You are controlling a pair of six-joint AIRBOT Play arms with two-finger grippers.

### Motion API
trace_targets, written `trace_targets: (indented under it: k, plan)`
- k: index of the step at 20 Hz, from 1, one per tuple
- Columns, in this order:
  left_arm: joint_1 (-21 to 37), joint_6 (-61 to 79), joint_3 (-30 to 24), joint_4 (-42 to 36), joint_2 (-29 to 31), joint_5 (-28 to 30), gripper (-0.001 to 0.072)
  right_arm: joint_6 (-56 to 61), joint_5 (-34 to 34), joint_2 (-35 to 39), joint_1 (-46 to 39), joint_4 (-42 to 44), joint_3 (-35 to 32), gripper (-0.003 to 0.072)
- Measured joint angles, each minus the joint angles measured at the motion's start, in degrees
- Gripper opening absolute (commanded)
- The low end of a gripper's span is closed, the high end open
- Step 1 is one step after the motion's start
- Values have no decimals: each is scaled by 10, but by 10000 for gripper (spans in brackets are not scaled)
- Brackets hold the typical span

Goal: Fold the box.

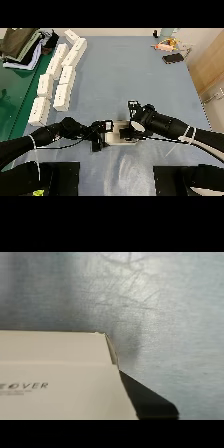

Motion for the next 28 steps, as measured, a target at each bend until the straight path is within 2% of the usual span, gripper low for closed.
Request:
trace_targets:
  k: [1, 2, 3, 8, 9, 10, 11, 12, 18, 19, 20, 26, 28]
  plan:
    - [0, 0, 0, 0, 0, 0, 413, 8, 4, -2, 1, -8, 1, 265]
    - [0, 0, 0, 0, 0, 0, 413, 16, 10, -4, 2, -16, 2, 170]
    - [0, 0, 0, 0, 0, 0, 413, 21, 15, -5, 3, -22, 3, 3]
    - [0, 0, 0, 0, 0, 0, 413, 31, 22, -8, 4, -37, 4, 4]
    - [0, 0, 0, 0, 0, 0, 414, 32, 23, -8, 5, -38, 4, 95]
    - [0, 0, 0, 0, 0, 0, 413, 32, 28, -8, 5, -41, 4, 295]
    - [-1, 0, 0, 0, 0, 0, 414, 31, 37, -9, 4, -45, 3, 388]
    - [0, 0, 0, 0, 0, -1, 413, 30, 37, -9, 3, -45, 4, 415]
    - [0, 0, 0, 0, 0, 0, 413, 21, 33, -7, 4, -29, 4, 416]
    - [0, 0, 0, 0, 0, 0, 413, 21, 32, -6, 4, -24, 4, 469]
    - [0, 0, 0, 0, 0, 0, 413, 21, 32, -6, 4, -23, 5, 489]
    - [0, 0, 0, 0, 0, 0, 413, 20, 59, 19, 4, -13, 38, 489]
    - [0, 0, 0, 0, 0, 0, 413, 19, 91, 42, 4, -22, 56, 437]
